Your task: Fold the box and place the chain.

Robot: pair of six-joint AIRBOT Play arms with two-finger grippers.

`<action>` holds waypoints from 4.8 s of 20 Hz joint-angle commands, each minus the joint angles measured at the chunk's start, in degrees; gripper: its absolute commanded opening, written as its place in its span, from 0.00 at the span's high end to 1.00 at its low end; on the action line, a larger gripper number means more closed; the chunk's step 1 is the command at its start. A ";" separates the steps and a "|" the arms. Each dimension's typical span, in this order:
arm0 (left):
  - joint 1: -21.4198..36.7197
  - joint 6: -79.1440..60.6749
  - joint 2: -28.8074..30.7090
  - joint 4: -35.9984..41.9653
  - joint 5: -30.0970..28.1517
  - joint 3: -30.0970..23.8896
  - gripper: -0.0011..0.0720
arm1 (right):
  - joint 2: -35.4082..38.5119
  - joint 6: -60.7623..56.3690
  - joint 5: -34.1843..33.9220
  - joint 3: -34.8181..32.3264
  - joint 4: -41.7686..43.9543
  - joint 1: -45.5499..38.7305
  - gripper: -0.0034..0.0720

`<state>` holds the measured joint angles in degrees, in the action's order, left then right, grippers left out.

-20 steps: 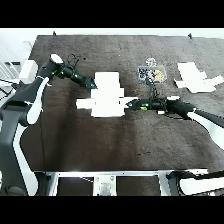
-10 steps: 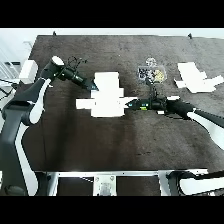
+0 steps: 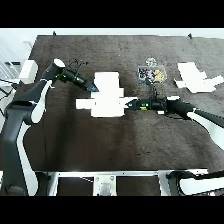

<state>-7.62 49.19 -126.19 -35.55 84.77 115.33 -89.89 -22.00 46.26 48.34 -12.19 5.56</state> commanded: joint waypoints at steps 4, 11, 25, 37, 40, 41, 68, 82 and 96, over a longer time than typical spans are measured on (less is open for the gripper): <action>0.04 -0.22 -0.76 0.94 0.39 0.02 0.51 | 0.00 0.02 0.00 -0.04 -0.02 0.02 0.94; 0.04 -4.07 -0.85 3.17 1.38 0.02 0.96 | 0.00 0.24 -0.02 -0.04 -0.02 0.02 0.94; 0.04 -38.34 0.39 8.55 2.82 -0.28 0.97 | 4.00 -0.22 5.18 -0.04 3.06 -16.02 0.60; -0.90 -59.63 7.28 10.91 -13.46 -20.09 0.97 | 3.98 0.83 9.11 -0.15 3.21 -18.25 0.59; -2.32 -65.53 7.21 11.23 -15.19 -22.64 0.97 | 3.98 1.55 9.11 -0.15 3.21 -18.16 0.59; -2.45 -66.42 7.23 11.32 -14.97 -22.64 0.97 | 3.98 1.55 9.11 -0.15 3.19 -18.08 0.59; -2.40 -67.21 7.28 10.36 -16.44 -22.60 0.96 | 9.81 27.12 20.68 -0.13 -8.81 -5.51 0.25; -2.40 -67.21 7.28 10.40 -16.41 -22.60 0.96 | 9.77 35.91 7.41 -0.15 -20.55 1.60 0.28; -2.40 -67.21 7.28 10.54 -16.41 -22.60 0.96 | 5.40 34.47 -8.76 -0.13 -24.70 10.88 0.20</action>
<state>-10.00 -18.00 -118.89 -25.06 68.36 92.73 -83.02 12.19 41.67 48.21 -36.84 15.68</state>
